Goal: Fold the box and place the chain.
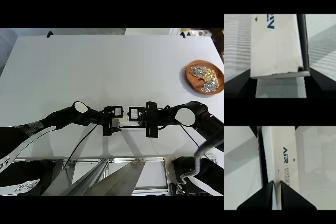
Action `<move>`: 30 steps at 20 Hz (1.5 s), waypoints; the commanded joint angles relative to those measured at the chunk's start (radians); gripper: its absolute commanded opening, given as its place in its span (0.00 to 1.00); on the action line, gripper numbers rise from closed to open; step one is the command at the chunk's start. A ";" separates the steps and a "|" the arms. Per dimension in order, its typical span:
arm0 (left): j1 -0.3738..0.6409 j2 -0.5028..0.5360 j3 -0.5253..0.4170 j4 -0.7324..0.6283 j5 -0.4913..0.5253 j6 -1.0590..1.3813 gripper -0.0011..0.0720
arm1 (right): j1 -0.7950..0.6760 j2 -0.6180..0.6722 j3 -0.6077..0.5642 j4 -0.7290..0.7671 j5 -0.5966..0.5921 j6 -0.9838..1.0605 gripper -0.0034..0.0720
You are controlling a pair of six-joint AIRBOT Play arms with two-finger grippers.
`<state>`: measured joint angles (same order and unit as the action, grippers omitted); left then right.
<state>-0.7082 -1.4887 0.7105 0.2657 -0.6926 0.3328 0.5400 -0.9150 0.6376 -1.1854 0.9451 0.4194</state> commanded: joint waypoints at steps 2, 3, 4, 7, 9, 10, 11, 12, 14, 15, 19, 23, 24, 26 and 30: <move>0.000 0.000 0.000 0.000 0.000 0.000 0.30 | 0.000 -0.012 -0.019 0.035 0.010 0.002 0.16; 0.000 0.000 0.000 0.000 0.000 0.000 0.30 | 0.000 -0.012 -0.025 0.035 0.011 0.002 0.16; 0.000 0.000 0.000 0.000 0.000 0.000 0.30 | 0.000 -0.012 -0.026 0.035 0.013 0.002 0.16; 0.000 0.000 0.000 0.000 0.000 0.000 0.30 | 0.000 -0.011 -0.026 0.035 0.011 0.002 0.30; 0.000 0.000 0.000 0.000 0.000 0.000 0.30 | 0.000 -0.010 -0.026 0.039 0.008 0.002 0.32; 0.000 0.000 0.000 0.000 0.000 0.000 0.30 | 0.000 -0.005 -0.026 0.039 0.004 0.002 0.32; 0.000 0.000 0.000 0.000 0.000 0.000 0.30 | 0.000 0.003 -0.026 0.039 0.002 0.002 0.32; 0.000 0.000 0.000 0.000 0.000 0.000 0.30 | 0.000 0.014 -0.026 0.039 -0.001 0.002 0.32; 0.000 0.000 0.000 0.000 0.000 0.000 0.30 | 0.000 0.046 -0.026 0.039 -0.004 0.002 0.38; 0.000 0.000 0.000 0.000 0.000 0.000 0.30 | 0.000 0.062 -0.026 0.039 -0.004 0.002 0.41; 0.000 0.000 0.000 0.000 0.000 0.000 0.30 | 0.000 0.083 -0.026 0.042 -0.003 0.002 0.22; 0.000 0.000 0.000 0.000 0.000 0.000 0.30 | 0.000 0.059 -0.026 0.042 -0.004 0.002 0.07; 0.000 0.000 0.000 0.000 0.000 0.000 0.30 | 0.000 0.043 -0.026 0.042 -0.004 0.002 0.07; 0.000 0.000 0.000 0.000 0.000 0.000 0.30 | 0.000 0.017 -0.026 0.042 -0.003 0.002 0.07; 0.000 0.000 0.000 0.000 0.000 0.000 0.30 | 0.000 0.009 -0.026 0.042 0.016 0.002 0.06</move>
<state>-0.7090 -1.4887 0.7105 0.2657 -0.6926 0.3332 0.5400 -0.8967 0.6121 -1.1435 0.9459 0.4213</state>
